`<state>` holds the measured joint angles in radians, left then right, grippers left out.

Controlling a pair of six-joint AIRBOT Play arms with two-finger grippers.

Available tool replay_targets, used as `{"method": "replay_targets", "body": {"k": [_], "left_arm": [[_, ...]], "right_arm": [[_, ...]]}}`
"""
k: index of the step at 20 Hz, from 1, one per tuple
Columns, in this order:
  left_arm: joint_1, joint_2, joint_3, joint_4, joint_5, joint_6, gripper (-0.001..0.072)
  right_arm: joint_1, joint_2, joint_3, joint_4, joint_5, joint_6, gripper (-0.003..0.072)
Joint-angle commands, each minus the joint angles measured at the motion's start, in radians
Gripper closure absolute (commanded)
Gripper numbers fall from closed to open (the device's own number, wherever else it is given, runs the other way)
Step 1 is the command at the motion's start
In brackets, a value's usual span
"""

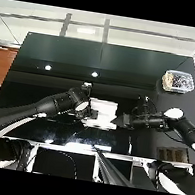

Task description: Fold the box and place the chain.

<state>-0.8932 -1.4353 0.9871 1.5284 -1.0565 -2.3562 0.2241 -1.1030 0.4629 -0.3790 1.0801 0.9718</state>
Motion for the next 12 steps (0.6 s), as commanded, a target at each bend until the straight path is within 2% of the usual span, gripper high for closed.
{"method": "replay_targets", "body": {"k": [1,4,6,12], "left_arm": [[0.0,0.001,0.001,-0.001,0.0,-0.001,0.0679],[0.0,0.001,0.001,-0.004,0.0,-0.001,0.0679],[0.0,0.001,0.001,-0.004,0.0,-0.001,0.0679],[0.0,0.001,0.001,-0.004,0.0,-0.001,0.0679]], "right_arm": [[0.125,0.0,0.061,-0.113,-0.131,0.141,0.0096],[0.222,-0.002,0.118,-0.311,-0.216,0.37,0.0098],[0.264,-0.006,0.147,-0.438,-0.232,0.505,0.0192],[0.37,-0.076,0.241,-0.671,-0.22,0.776,0.0198]]}}
